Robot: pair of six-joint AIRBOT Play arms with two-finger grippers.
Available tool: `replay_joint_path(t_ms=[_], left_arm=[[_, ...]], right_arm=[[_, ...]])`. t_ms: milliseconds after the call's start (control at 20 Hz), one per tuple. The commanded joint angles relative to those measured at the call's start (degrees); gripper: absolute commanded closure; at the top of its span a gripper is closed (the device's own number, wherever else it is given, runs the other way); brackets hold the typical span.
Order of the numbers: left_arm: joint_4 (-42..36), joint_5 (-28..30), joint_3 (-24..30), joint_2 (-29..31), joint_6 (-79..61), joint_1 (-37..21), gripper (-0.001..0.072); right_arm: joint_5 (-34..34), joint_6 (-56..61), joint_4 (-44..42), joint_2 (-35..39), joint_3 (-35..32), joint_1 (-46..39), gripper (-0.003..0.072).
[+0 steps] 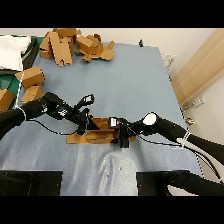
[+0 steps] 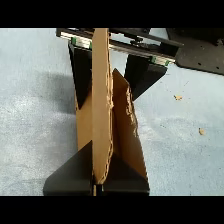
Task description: Fold the box.
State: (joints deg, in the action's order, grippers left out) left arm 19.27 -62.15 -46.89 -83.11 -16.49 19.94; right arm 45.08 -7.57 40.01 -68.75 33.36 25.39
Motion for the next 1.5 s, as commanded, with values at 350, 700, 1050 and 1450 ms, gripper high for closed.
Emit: replay_joint_path(t_ms=[350,700,1050,1450], left_arm=[[0.0,0.2,0.0,0.0,0.0,0.0,0.0693],[0.0,0.1,0.0,0.0,0.0,0.0,0.0694],[0.0,0.1,-0.1,0.0,0.0,0.0,0.0693],[-0.4,0.1,0.0,0.0,0.0,0.0,0.0694]], right_arm=[[0.3,0.0,0.2,-0.7,0.0,0.1,0.0125],[-0.6,0.0,0.5,-2.0,0.0,0.1,0.0124],[-0.6,0.0,0.5,-2.0,0.0,0.1,0.0124],[-0.5,0.0,0.7,-2.0,0.0,0.1,0.0174]])
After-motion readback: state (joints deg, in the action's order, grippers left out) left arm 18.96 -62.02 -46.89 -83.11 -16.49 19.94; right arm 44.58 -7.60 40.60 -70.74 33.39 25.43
